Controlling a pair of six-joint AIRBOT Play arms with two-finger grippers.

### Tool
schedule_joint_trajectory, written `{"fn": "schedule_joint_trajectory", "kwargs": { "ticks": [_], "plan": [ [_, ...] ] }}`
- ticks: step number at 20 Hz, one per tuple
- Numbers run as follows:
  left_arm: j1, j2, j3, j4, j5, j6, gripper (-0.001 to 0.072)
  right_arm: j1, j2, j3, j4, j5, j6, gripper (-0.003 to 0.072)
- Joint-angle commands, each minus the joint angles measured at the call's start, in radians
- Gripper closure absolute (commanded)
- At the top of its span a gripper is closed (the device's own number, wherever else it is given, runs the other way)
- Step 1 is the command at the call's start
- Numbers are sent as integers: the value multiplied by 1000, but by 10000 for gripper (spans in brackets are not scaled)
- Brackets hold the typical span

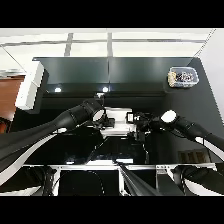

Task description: Fold the box and place the chain.

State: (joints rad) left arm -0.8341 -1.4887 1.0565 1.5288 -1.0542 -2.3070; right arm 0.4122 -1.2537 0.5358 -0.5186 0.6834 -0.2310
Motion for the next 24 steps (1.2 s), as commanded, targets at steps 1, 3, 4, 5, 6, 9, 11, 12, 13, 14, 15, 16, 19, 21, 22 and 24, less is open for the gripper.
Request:
{"fn": "schedule_joint_trajectory", "kwargs": {
  "ticks": [1, 3, 4, 5, 6, 9, 11, 12, 13, 14, 15, 16, 19, 21, 22, 24],
  "plan": [
    [1, -1, 1, 2, 2, -1, 683, 1, 5, 0, 12, 16, 14, 15],
    [3, 0, 1, 6, -1, -1, 683, 0, 20, 1, -49, 22, 91, 15],
    [5, 0, 1, 8, -7, -1, 683, 0, 42, 1, -89, 51, 121, 15],
    [8, 0, 1, 8, -12, -1, 683, 0, 65, 1, -123, 85, 129, 15],
    [11, 0, 1, 11, -19, -1, 683, 0, 91, 1, -157, 112, 130, 16],
    [19, 0, 1, 18, -27, -1, 683, -1, 163, 1, -201, 112, 142, 16],
    [19, 0, 1, 14, -8, -1, 682, -1, 164, 1, -203, 74, 139, 16],
    [19, 0, 1, 14, -2, -1, 682, -1, 164, 1, -218, 55, 130, 16],
    [19, 0, 1, 14, -2, -1, 682, -1, 164, 1, -219, 48, 120, 16],
    [19, 0, 1, 14, -2, 2, 682, 0, 164, 1, -217, 46, 110, 16],
    [19, 0, 1, 14, -2, 11, 681, 1, 164, 1, -216, 45, 91, 16],
    [19, 0, 1, 14, -2, 15, 682, 2, 164, 1, -216, 44, 67, 17],
    [19, 0, 1, 14, 0, 14, 682, 2, 164, 1, -209, 22, 51, 370],
    [19, 0, 1, 14, 0, 14, 682, 2, 164, 0, -177, 27, 56, 375],
    [19, 0, 1, 14, 0, 14, 681, 2, 164, 0, -151, 26, 55, 375],
    [19, 0, 1, 4, 2, 14, 682, 2, 157, 0, -86, 27, 55, 375]
  ]
}}
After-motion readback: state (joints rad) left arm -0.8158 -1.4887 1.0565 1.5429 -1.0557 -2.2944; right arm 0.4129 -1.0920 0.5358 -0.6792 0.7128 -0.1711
